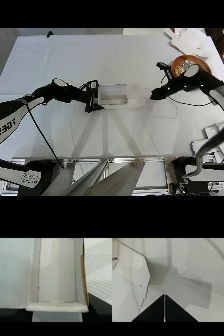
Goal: Fold the box and place the chain.
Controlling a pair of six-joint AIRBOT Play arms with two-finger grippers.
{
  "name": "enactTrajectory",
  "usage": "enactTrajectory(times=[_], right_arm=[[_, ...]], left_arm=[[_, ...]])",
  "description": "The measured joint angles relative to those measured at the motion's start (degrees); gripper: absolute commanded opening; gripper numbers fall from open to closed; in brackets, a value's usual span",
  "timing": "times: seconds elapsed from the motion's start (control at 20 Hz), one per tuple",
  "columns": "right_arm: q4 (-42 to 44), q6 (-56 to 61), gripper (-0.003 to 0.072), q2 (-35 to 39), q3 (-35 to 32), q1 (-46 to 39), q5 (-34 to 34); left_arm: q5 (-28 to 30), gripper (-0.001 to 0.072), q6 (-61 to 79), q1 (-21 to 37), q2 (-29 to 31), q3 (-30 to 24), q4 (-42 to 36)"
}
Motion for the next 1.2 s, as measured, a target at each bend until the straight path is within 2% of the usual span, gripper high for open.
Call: enactTrajectory(times=[0.3,0.95,1.0,1.1,1.2], right_arm=[[4.83,-0.09,0.0008,-4.20,-0.02,2.36,-0.17],[19.80,-3.85,0.0015,-6.01,-0.02,5.64,-0.50],[21.62,-3.91,0.0054,-5.73,-0.02,5.60,-0.04],[24.24,-3.98,0.0180,-5.25,-0.02,5.75,0.98],[25.73,-3.98,0.0180,-4.92,-0.02,6.14,1.75]], left_arm=[[0.00,0.0214,0.00,0.00,0.00,0.00,0.02],[0.00,0.0214,0.00,0.00,0.00,0.00,0.00],[0.00,0.0214,0.00,0.00,0.00,0.02,0.02],[0.00,0.0214,0.00,0.00,0.00,0.00,0.02],[0.00,0.0214,0.00,0.00,0.00,0.02,0.02]])
